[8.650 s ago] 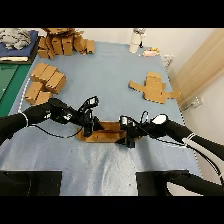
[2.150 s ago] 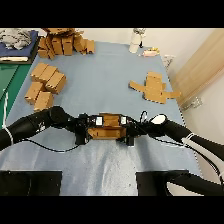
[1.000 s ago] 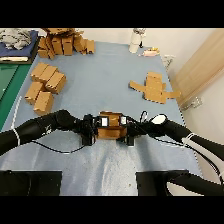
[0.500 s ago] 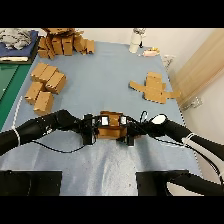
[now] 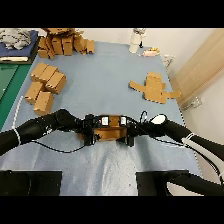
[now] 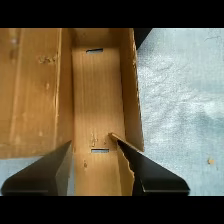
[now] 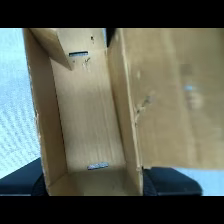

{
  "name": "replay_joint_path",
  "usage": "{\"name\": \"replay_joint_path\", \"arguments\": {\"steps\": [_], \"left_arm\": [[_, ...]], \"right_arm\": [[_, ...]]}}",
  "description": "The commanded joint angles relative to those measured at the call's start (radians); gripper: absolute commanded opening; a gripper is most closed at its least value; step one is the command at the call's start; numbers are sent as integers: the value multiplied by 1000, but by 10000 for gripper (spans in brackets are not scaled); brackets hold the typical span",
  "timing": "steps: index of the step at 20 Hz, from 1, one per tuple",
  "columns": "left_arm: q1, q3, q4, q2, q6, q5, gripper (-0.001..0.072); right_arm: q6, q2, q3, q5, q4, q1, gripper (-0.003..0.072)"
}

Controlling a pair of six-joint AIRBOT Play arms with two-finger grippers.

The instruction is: Fold the box.

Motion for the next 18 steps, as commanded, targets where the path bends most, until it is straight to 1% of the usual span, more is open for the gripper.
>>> {"name": "replay_joint_path", "arguments": {"steps": [1,3,5,7,9,11,14,18], "left_arm": [[10,0,5,7,-35,-10,451],[35,0,56,35,-104,-44,451],[69,0,139,77,-187,-77,451],[110,0,219,114,-270,-132,451],[142,0,246,127,-306,-177,450],[143,-2,246,116,-304,-164,450],[122,-1,241,72,-289,-102,450],[88,11,229,39,-232,-85,450]], "right_arm": [[2,0,0,-3,2,1,596],[2,0,0,-3,2,1,596],[2,0,0,-3,2,1,596],[2,0,0,-3,2,1,596],[2,0,0,-3,2,1,596],[2,0,0,-3,2,1,596],[2,0,0,-3,2,1,596],[2,0,0,-3,2,1,596]]}}
